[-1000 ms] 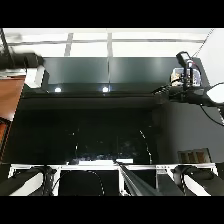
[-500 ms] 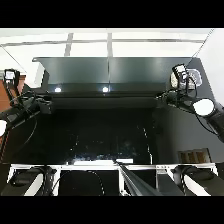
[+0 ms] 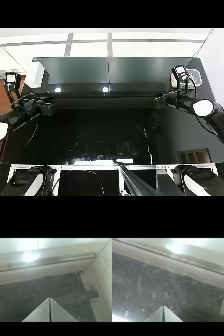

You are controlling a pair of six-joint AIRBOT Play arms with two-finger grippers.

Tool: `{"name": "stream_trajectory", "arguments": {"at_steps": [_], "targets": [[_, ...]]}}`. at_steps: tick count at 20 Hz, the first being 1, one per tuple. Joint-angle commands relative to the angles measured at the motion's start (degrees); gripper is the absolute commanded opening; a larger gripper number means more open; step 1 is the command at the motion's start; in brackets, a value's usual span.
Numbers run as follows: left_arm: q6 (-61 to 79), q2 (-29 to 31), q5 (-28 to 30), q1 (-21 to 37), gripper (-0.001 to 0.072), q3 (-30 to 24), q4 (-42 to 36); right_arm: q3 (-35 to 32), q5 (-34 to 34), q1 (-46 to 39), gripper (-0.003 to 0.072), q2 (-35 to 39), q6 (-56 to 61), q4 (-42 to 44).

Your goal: Fold the box and place the chain.

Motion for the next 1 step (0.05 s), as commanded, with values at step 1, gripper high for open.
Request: {"name": "stream_trajectory", "arguments": {"at_steps": [1], "targets": [[0.0, 0.1, 0.1, 0.0, 0.0027, -0.1, 0.0, 0.0, 0.0, 0.0, 0.0017, 0.0, 0.0, 0.0]]}}
